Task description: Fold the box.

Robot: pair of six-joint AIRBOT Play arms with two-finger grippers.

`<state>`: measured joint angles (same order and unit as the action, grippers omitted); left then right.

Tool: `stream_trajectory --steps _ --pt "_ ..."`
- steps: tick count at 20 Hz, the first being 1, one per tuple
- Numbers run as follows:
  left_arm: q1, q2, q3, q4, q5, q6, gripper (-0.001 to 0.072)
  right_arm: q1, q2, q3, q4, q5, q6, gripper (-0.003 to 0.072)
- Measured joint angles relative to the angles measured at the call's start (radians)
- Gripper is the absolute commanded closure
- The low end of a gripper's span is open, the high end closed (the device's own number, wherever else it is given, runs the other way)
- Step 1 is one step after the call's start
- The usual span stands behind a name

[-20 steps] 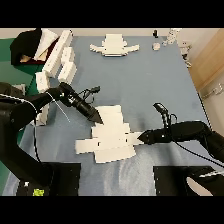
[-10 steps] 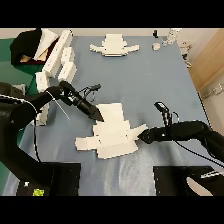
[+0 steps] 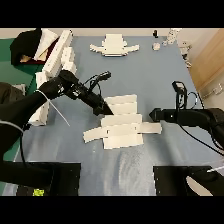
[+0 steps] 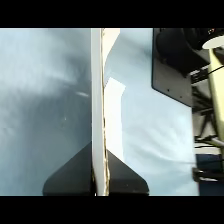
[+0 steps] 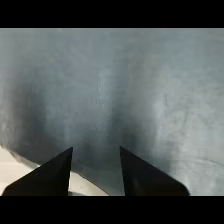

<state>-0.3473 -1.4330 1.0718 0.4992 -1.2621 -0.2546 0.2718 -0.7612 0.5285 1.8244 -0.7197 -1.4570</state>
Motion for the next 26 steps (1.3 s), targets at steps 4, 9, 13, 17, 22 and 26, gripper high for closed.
stream_trajectory --steps 4,9,13,17,22,26 --pt "-0.109 0.146 -0.098 -0.001 0.196 0.117 0.0701 -0.004 0.0 0.042 -0.05 0.031 0.108 0.0223" --pt "-0.257 0.381 -0.339 -0.029 0.518 0.28 0.07 -0.005 -0.001 0.055 -0.102 0.06 0.218 0.0223" --pt "-0.37 0.502 -0.509 -0.06 0.745 0.383 0.0697 -0.005 -0.023 0.057 -0.128 0.076 0.276 0.0223" --pt "-0.433 0.525 -0.601 -0.07 0.842 0.435 0.0696 -0.005 -0.073 0.057 -0.134 0.082 0.314 0.0223" --pt "-0.45 0.497 -0.629 -0.072 0.905 0.451 0.0696 -0.005 -0.114 0.057 -0.116 0.084 0.331 0.0223" --pt "-0.424 0.473 -0.603 -0.052 0.889 0.454 0.0696 -0.005 -0.122 0.057 -0.111 0.084 0.333 0.0223"
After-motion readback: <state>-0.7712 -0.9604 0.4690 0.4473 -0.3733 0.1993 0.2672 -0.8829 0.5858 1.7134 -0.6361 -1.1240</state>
